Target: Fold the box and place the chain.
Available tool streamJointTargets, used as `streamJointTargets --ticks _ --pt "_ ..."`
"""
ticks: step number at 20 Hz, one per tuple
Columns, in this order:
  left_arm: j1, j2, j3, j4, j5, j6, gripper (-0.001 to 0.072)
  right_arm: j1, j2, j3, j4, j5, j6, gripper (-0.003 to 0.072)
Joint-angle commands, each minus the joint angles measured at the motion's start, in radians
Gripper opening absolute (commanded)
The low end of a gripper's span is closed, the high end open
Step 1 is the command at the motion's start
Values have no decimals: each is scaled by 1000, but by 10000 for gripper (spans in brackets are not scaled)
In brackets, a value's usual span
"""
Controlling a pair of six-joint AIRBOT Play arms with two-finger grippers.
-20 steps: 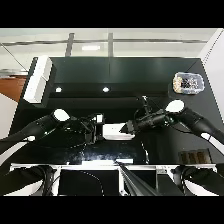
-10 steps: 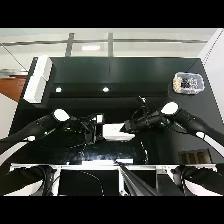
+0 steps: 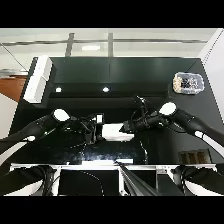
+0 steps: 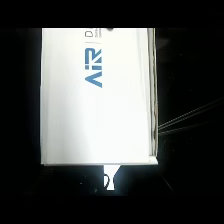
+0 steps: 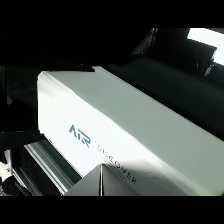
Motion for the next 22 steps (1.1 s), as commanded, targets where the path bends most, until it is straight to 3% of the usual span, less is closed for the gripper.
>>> streamJointTargets --ticks 1,5,6,7,8,13,16,22 --pt "0 -1 0 -1 -1 -1 485 -6 21 29 -5 57 -8 39" --pt "2 2 0 47 -3 -27 514 -94 127 117 -10 196 -11 39" --pt "2 7 0 73 -5 -43 549 -132 159 132 -12 219 -11 39" --pt "2 19 0 99 -5 -58 666 -179 193 143 -17 236 -11 39" --pt "4 37 0 125 -3 -78 715 -222 222 146 -22 243 -11 39" --pt "45 192 4 263 -10 -308 715 -388 276 146 -80 265 -11 39" --pt "40 273 27 251 -74 -415 715 -398 276 146 -130 244 -11 39" --pt "-116 186 149 239 -16 -529 715 -398 276 145 -141 198 -11 38"
